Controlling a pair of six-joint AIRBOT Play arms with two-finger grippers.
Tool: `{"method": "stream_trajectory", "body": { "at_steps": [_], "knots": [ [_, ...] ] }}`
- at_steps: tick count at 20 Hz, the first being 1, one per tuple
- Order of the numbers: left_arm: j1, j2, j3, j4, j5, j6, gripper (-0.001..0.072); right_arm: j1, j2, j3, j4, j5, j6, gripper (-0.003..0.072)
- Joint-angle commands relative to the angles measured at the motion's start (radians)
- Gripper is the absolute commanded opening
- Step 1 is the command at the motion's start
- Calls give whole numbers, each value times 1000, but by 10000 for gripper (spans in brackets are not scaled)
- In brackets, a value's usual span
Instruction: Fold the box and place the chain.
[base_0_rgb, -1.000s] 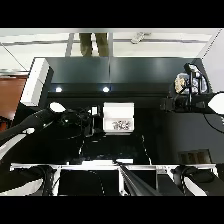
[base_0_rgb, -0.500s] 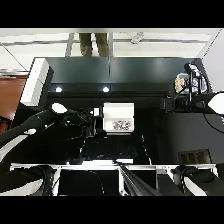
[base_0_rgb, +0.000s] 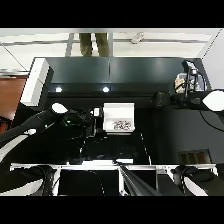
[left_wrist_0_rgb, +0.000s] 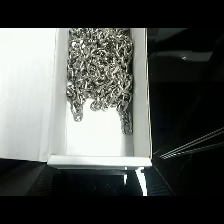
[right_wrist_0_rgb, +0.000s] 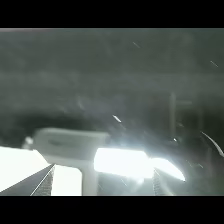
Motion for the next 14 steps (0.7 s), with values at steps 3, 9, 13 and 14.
{"method": "stream_trajectory", "body": {
  "at_steps": [3, 9, 13, 14],
  "knots": [
    [-1, -1, 0, 0, 2, 0, 387, 52, -219, 39, 306, -266, -344, 720],
    [-1, -1, 0, 1, 1, 0, 387, 159, -335, 81, 326, -175, -805, 720],
    [-1, -1, 0, 1, 0, 0, 387, 155, -275, 124, 214, 159, -1094, 720],
    [-1, -1, 0, 1, 0, 0, 387, 159, -269, 124, 195, 214, -1093, 720]
  ]
}}
